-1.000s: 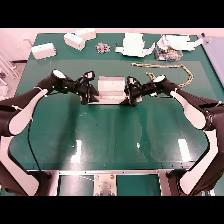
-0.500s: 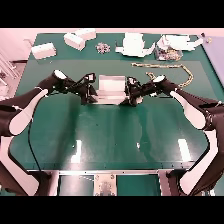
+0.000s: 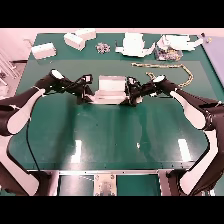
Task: Fold the box and place the chain.
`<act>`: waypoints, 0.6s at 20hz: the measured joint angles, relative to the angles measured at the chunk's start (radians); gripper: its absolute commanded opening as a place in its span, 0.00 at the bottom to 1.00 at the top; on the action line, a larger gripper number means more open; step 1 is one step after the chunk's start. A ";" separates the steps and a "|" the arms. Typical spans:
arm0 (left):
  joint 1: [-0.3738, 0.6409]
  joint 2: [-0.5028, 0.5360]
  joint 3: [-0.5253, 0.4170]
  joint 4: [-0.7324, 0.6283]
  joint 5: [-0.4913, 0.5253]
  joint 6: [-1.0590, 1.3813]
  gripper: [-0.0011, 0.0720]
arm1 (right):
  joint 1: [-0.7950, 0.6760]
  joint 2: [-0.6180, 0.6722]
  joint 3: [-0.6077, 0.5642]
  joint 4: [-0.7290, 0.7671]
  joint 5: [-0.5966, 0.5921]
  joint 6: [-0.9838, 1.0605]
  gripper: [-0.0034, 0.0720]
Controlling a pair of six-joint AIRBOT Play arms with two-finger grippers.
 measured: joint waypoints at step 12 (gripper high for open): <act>0.004 0.000 0.000 -0.091 0.010 0.056 0.34 | 0.000 0.000 0.000 0.000 -0.001 0.001 0.82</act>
